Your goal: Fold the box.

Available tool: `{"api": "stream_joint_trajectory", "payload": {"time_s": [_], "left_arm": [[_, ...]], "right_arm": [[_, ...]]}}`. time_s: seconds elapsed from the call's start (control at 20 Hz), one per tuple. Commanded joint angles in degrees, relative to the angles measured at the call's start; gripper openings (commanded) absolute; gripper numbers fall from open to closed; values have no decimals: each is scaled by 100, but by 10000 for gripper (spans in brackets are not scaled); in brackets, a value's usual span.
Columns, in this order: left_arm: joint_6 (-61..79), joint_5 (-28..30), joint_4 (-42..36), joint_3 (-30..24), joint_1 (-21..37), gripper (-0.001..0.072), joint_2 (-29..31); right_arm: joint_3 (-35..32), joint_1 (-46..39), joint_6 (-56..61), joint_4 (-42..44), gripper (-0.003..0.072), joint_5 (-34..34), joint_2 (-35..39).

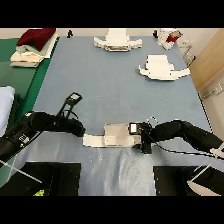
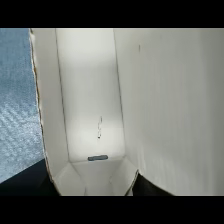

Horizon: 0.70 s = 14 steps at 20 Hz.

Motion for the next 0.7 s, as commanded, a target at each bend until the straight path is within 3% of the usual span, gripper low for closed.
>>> {"api": "stream_joint_trajectory", "payload": {"time_s": [0.0, 0.1, 0.25, 0.4, 0.65], "left_arm": [[-1473, -533, 455, -9, 951, 16, -22], [-1438, -737, 164, -63, 1156, 15, -216], [-898, -761, -715, -251, 981, 15, -570], [-540, -387, -1499, -476, 470, 15, -951], [-514, 393, -1945, -485, -516, 15, -1274]], "right_arm": [[-2, 0, 2, 2, 512, 2, 2], [-2, 0, 2, 2, 512, 2, 2], [-2, 0, 2, 2, 512, 2, 2], [-2, 0, 2, 2, 512, 0, 2], [-2, 0, 2, 2, 512, 0, 2]]}}
